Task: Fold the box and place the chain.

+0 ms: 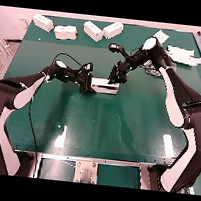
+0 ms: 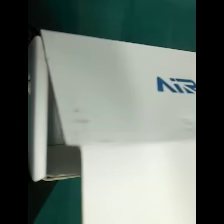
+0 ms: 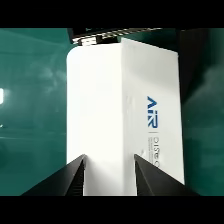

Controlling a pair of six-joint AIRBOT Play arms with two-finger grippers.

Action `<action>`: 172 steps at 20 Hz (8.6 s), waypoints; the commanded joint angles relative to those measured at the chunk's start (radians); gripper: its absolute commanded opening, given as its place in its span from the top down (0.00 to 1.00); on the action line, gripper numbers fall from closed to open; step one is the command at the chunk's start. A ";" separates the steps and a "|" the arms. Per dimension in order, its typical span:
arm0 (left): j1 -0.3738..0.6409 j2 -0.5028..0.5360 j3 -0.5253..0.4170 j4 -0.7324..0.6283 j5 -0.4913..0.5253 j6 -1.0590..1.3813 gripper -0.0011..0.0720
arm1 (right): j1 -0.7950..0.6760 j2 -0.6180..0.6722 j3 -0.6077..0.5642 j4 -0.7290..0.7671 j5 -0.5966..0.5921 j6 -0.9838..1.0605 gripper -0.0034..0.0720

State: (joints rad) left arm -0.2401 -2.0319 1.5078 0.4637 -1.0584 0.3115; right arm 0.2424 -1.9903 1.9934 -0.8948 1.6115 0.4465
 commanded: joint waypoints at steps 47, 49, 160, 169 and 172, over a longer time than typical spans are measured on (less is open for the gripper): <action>0.000 0.001 0.000 0.000 0.000 0.000 0.35 | 0.036 -0.027 0.011 -0.110 -0.044 0.044 0.57; 0.000 0.001 0.000 0.000 0.000 0.000 0.35 | 0.036 -0.027 0.011 -0.120 -0.068 0.044 0.57; 0.000 0.001 0.000 0.000 0.000 0.000 0.35 | 0.099 0.033 0.003 -0.277 -0.072 0.108 0.24; 0.000 0.001 0.000 0.000 0.000 0.000 0.35 | 0.076 0.054 -0.024 -0.266 -0.006 0.153 0.24; 0.000 0.001 0.000 0.000 0.000 0.000 0.35 | 0.013 0.054 -0.026 -0.131 -0.006 0.145 0.26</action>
State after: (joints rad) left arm -0.2398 -2.0319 1.5078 0.4637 -1.0588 0.3119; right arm 0.2974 -1.9373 1.9720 -1.1259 1.5986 0.5930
